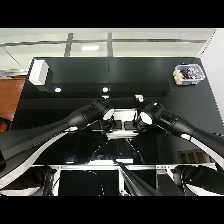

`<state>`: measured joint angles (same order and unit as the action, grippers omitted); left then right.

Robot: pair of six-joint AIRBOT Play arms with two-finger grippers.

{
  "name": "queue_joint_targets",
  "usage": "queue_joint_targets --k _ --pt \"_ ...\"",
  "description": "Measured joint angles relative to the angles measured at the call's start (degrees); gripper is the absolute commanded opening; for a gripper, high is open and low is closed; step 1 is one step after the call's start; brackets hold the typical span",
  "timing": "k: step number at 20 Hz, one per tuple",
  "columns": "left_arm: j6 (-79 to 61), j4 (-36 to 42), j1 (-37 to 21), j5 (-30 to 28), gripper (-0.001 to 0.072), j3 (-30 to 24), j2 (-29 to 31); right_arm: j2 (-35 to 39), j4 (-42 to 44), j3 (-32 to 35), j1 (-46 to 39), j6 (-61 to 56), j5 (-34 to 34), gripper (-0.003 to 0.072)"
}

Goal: Fold the box and place the chain.

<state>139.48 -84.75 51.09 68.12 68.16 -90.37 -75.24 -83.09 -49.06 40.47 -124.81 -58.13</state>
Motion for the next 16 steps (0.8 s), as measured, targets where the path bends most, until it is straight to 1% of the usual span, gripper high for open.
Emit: queue_joint_targets --k 4,5,6,16 --pt "-0.1 -0.1 0.0 0.0 0.0028 0.0 0.0 -0.1 0.0 0.0 0.2 -0.2 0.2 0.0027" --pt "-0.1 -0.1 0.0 -0.1 0.0028 0.0 0.0 -0.1 0.0 -0.1 0.2 -0.2 0.2 0.0072" --pt "-0.2 -0.3 0.0 -0.1 0.0028 0.0 0.0 -0.1 -0.1 -0.1 0.3 -0.1 0.4 0.0212" --pt "-0.2 -0.3 0.0 -0.1 0.0028 0.0 0.0 -0.2 0.6 -0.8 0.3 -0.3 1.2 0.0205"
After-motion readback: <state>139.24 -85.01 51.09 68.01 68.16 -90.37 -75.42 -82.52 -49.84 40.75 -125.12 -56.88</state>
